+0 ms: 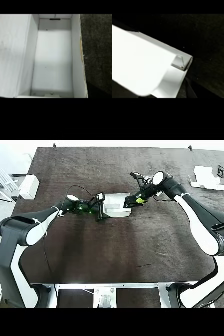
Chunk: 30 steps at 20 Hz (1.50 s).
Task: Fold the box and place the chain.
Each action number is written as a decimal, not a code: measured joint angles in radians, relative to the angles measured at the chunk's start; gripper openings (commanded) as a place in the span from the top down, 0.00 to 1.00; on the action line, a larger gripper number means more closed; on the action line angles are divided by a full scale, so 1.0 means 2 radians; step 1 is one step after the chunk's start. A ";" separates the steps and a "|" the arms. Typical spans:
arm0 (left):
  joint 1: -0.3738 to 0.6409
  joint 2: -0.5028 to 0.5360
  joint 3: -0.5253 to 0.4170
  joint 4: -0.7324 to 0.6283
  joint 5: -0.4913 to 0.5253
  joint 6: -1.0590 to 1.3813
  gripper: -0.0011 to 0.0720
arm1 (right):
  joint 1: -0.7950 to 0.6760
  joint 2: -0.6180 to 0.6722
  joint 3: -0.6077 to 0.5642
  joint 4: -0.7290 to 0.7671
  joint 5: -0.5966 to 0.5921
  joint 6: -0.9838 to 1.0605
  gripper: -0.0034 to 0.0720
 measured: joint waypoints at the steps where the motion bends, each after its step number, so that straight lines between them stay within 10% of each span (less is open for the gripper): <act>1: 0.000 0.000 0.000 0.000 0.000 0.000 0.49 | 0.003 -0.002 0.003 -0.004 0.000 0.005 0.29; 30: 0.000 0.000 0.000 0.000 0.000 0.000 0.49 | 0.056 -0.050 0.075 -0.176 0.027 0.192 0.41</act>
